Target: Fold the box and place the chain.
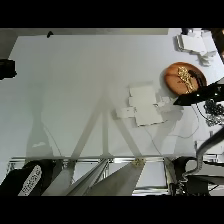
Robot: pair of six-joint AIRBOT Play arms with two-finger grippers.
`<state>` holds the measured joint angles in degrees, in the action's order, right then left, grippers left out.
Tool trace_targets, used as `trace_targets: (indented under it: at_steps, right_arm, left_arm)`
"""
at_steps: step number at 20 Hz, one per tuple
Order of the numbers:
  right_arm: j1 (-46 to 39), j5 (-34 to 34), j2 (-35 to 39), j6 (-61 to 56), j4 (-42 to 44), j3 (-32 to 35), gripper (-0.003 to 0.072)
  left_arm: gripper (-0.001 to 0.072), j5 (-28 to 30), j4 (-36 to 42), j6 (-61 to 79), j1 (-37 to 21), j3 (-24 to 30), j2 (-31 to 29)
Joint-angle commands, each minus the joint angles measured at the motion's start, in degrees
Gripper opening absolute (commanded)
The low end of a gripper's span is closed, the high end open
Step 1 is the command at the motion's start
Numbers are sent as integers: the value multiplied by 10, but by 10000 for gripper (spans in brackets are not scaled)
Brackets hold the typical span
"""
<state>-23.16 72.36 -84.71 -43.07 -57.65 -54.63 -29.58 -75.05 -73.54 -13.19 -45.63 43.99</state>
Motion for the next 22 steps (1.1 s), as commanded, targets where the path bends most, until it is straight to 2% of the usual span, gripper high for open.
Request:
trace_targets:
  at_steps: [1, 3, 8, 12, 15, 18, 20, 22]
  right_arm:
    - [40, 46, 13, 41, 71, 1, 6]
    - [90, 30, 34, 41, 101, 7, 5]
    - [236, -79, 101, 42, 175, 10, 5]
    - [367, -172, 150, 42, 174, 10, 5]
    - [418, -241, 165, 37, 172, 15, 5]
    - [443, -380, 210, -15, 120, 65, 5]
    - [463, -490, 252, -39, 96, 117, 5]
    - [477, -565, 277, -63, 97, 177, 5]
  left_arm:
    - [499, 0, 0, 0, 0, -1, 0]
    - [499, 0, 0, 0, 0, -1, 0]
    - [499, 0, 0, 0, 0, -1, 0]
    - [499, 0, 0, 0, 0, -1, 0]
    - [499, 0, 0, 0, 0, -1, 0]
    - [499, 0, 0, 0, 0, -1, 0]
    - [499, 0, 0, 0, 0, -1, 0]
    - [499, 0, 0, 0, 0, -1, 0]
